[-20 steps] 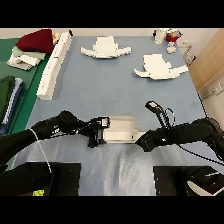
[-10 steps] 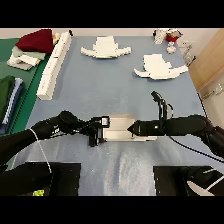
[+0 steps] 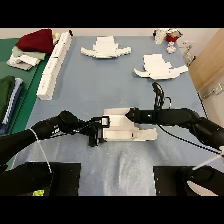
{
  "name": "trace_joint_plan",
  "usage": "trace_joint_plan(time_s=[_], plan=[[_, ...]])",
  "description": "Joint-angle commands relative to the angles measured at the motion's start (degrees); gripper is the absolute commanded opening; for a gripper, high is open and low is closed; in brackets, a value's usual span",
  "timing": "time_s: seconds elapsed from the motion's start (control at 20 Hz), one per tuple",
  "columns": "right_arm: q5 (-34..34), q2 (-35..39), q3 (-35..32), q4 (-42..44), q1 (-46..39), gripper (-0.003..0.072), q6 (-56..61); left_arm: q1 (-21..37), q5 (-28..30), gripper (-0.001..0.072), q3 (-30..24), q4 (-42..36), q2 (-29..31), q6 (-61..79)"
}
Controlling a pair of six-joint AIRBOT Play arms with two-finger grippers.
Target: Fold the box.
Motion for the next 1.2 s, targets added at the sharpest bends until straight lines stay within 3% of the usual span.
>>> trace_joint_plan(time_s=[0.0,0.05,0.95,1.15], plan=[[3.43,-7.15,0.2,-0.26,-0.02,0.0068,-0.02,0.04,-0.04,0.0513,0.02,0.07,-0.02,0.0],[3.43,-8.52,0.2,-0.26,-0.02,0.0039,-0.02,0.04,-0.07,0.0513,0.02,0.04,-0.02,0.02],[2.73,-12.13,0.2,-2.32,-0.04,0.0039,-0.7,0.04,-0.44,0.0513,0.02,0.04,-0.02,-0.11],[-2.47,-11.52,4.24,-13.49,-0.17,0.0039,-1.14,0.04,-0.44,0.0513,0.02,0.04,0.0,-0.13]])
